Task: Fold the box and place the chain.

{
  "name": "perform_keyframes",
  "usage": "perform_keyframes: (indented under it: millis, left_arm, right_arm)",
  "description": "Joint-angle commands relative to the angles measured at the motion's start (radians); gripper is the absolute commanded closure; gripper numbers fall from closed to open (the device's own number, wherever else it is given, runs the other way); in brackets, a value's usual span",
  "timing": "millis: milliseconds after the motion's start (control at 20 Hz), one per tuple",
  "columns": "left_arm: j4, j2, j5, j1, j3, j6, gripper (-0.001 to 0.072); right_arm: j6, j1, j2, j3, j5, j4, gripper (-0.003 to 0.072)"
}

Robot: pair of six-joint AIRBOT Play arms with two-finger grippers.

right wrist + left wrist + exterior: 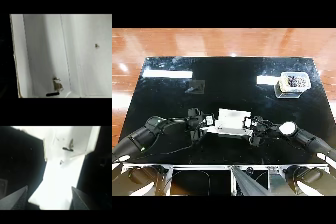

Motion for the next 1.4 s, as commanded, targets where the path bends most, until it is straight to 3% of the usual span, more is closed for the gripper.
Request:
perform_keyframes:
  millis: [0, 200, 550, 850, 950, 1200, 1350]
  left_arm:
    - [-0.088, -0.024, -0.033, -0.021, 0.013, 0.032, 0.0087]
    - [-0.189, -0.055, -0.005, -0.032, 0.016, 0.032, 0.009]
    - [-0.25, -0.116, 0.041, 0.004, 0.056, 0.028, 0.0094]
    - [-0.251, -0.175, 0.089, 0.006, 0.082, 0.045, 0.0123]
    - [-0.252, -0.191, 0.092, 0.003, 0.084, 0.054, 0.0165]
    - [-0.252, -0.214, 0.096, 0.003, 0.108, 0.055, 0.017]
    - [-0.251, -0.214, 0.1, 0.003, 0.114, 0.054, 0.0273]
  right_arm:
    - [0.0, 0.001, 0.0, 0.0, 0.0, 0.0, 0.0066]
    - [0.0, 0.001, 0.0, 0.0, 0.0, 0.0, 0.0066]
    - [0.0, 0.001, 0.0, 0.0, 0.0, 0.0, 0.0066]
    - [0.0, 0.001, 0.0, 0.0, 0.0, 0.0, 0.0067]
    - [0.0, 0.001, 0.0, 0.0, 0.0, 0.0, 0.0066]
    - [0.001, 0.001, 0.0, 0.0, 0.0, 0.0, 0.0067]
    - [0.001, 0.001, 0.0, 0.0, 0.0, 0.0, 0.0067]
